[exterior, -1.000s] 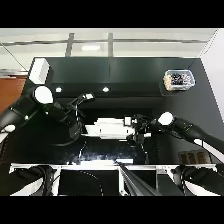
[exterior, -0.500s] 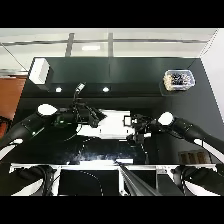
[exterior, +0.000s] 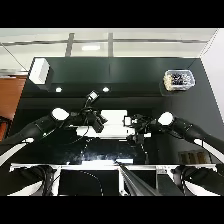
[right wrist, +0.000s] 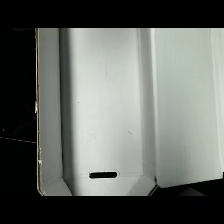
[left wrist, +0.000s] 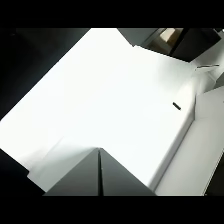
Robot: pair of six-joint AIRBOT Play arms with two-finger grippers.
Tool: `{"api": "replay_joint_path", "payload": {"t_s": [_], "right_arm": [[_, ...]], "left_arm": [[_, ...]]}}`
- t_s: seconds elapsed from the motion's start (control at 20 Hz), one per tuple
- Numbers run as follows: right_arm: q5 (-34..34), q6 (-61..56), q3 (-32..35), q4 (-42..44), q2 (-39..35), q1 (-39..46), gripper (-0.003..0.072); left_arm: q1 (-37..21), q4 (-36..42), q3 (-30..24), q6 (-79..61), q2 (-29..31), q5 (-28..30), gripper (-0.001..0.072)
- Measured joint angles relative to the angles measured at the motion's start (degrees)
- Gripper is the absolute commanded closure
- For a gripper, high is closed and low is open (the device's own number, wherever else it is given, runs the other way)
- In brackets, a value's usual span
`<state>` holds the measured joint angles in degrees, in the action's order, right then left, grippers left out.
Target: Fold the box and place the chain.
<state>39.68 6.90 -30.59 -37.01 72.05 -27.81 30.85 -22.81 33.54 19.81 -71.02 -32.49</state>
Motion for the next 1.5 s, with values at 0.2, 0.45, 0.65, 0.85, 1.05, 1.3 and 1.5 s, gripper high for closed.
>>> {"api": "replay_joint_path", "payload": {"t_s": [0.2,0.45,0.65,0.85,1.05,1.3,1.5], "right_arm": [[0.00,0.00,0.00,0.07,0.00,-0.02,0.0442],[-0.04,-0.04,0.00,0.09,0.00,0.00,0.0442],[-0.07,-0.02,0.00,0.09,0.00,-0.02,0.0442],[-0.09,-0.02,0.00,0.07,0.00,-0.02,0.0441],[-0.11,-0.04,0.00,0.07,0.00,-0.02,0.0441],[-0.11,-0.04,0.00,0.09,0.00,0.00,0.0442],[-0.11,-0.04,0.00,0.11,0.00,-0.02,0.0442]], "left_arm": [[-1.68,-5.79,2.38,0.02,0.76,-1.70,0.0680],[-11.78,-12.72,5.35,0.04,6.51,-14.64,0.0678],[-20.61,-17.31,5.46,-5.22,9.20,-30.51,0.0010],[-20.98,-20.92,2.95,-12.85,8.61,-32.24,0.0013],[-15.39,-24.98,1.40,-23.43,5.66,-26.62,0.0013],[-8.59,-25.35,0.94,-27.28,2.45,-19.82,0.0013],[-6.84,-22.53,0.92,-28.04,1.55,-16.52,0.0038]]}}
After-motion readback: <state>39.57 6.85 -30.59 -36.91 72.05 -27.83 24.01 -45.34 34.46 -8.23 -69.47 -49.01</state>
